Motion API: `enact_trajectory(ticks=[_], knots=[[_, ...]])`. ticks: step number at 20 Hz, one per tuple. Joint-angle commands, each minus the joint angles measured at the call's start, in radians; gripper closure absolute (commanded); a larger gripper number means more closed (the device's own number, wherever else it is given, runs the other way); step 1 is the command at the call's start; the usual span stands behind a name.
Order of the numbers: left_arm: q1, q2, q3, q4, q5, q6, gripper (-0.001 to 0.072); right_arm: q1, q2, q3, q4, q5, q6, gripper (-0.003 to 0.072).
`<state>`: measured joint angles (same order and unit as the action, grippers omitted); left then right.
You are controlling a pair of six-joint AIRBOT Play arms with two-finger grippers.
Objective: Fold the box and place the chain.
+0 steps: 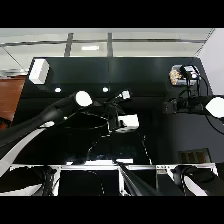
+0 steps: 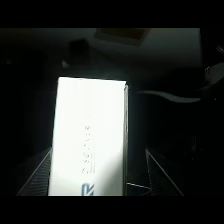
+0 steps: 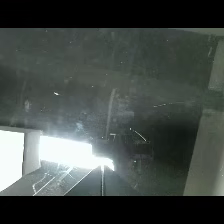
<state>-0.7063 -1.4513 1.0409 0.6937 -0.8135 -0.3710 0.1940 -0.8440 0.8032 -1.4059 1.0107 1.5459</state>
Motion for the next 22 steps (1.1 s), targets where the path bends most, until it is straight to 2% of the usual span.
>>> enact_trajectory(ticks=[1, 10, 15, 20, 22], knots=[[-0.033, -0.061, 0.033, 0.002, 0.000, -0.064, -0.0005, -0.001, 0.001, -0.001, -0.004, 0.001, 0.006, 0.0673], [-0.039, -0.063, 0.036, 0.006, -0.005, -0.040, -0.0004, -0.001, 0.001, -0.001, -0.005, -0.002, 0.006, 0.0673], [-0.033, -0.061, 0.095, 0.011, -0.005, -0.041, -0.0004, -0.001, 0.001, -0.001, -0.005, -0.001, 0.006, 0.0673], [-0.012, -0.081, 0.097, 0.170, -0.008, -0.111, -0.0004, -0.001, 0.000, -0.001, -0.005, -0.001, 0.006, 0.0673], [-0.007, -0.097, 0.097, 0.160, -0.040, -0.116, -0.0004, -0.001, 0.000, -0.001, -0.005, -0.001, 0.006, 0.0673]])
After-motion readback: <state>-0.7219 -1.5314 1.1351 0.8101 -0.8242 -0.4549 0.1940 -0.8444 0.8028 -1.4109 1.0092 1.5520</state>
